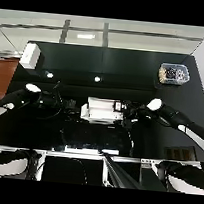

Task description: Fold the box and place the chain.

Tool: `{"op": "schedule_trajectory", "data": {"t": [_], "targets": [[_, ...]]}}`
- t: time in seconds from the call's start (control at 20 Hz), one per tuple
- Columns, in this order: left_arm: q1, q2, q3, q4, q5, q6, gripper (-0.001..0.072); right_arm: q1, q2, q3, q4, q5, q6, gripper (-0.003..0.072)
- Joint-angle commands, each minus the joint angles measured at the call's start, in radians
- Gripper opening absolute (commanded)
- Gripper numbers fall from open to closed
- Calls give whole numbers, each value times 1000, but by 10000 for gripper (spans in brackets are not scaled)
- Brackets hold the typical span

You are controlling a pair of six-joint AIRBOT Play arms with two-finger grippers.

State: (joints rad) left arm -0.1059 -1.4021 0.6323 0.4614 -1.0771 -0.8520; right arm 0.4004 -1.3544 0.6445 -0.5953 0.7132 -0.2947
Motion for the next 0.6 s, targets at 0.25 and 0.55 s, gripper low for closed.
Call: {"op": "schedule_trajectory", "data": {"t": [0.25, 0.55], "targets": [[-46, 0, 52, -16, -51, -23, 705, 1, 0, 0, 0, 0, 0, 291], [-131, 0, 124, 77, -66, -160, 536, 1, 0, 0, 0, 0, 0, 291]]}}
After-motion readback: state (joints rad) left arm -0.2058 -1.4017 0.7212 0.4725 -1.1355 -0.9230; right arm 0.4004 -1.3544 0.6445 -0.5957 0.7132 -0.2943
